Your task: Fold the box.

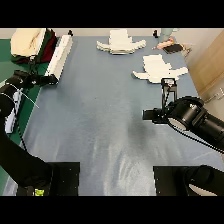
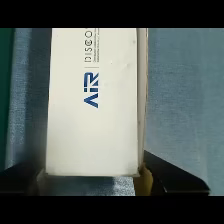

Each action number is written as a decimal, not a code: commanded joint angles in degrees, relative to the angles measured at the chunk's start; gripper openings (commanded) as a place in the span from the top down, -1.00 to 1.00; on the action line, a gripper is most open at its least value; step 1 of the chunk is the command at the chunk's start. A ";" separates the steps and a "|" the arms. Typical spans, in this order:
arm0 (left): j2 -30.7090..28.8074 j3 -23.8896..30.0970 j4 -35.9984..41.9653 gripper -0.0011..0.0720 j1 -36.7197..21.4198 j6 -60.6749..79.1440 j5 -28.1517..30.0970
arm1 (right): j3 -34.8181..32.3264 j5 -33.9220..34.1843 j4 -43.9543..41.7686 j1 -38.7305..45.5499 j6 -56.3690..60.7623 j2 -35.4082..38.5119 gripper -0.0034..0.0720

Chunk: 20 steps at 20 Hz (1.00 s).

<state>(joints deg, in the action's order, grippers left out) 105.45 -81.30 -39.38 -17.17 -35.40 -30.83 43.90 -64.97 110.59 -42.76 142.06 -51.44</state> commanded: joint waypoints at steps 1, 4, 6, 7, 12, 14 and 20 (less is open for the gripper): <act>0.02 -0.09 -5.77 -1.00 0.13 -0.09 -1.20 | 0.07 -0.02 0.00 0.04 0.00 -0.04 0.90; 0.04 -0.07 -8.68 -1.00 0.81 -0.02 -1.11 | 0.07 -0.02 0.22 0.04 0.00 -0.04 0.90; 0.04 -0.07 -8.44 -1.00 1.42 0.00 -0.68 | 0.07 -0.02 0.20 0.04 0.00 -0.04 0.90; 0.02 -0.07 -8.44 -1.00 1.53 0.00 -0.68 | 0.07 -0.04 0.20 0.04 0.00 -0.04 0.90; -0.46 -0.20 -8.66 -1.00 1.33 -0.66 -3.04 | 0.07 -0.04 0.20 0.04 0.00 -0.04 0.90; -1.66 -0.20 -8.70 -1.00 0.85 -0.68 -5.05 | 0.07 -0.04 0.20 0.04 0.00 -0.04 0.90; -6.45 -0.20 -15.13 -1.00 -1.25 -2.60 -12.76 | 0.07 -0.02 0.20 0.04 0.00 -0.04 0.90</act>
<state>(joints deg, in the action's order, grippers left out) 100.71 -81.43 -50.87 -17.47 -36.38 -39.64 43.90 -64.97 110.78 -42.76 142.06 -51.44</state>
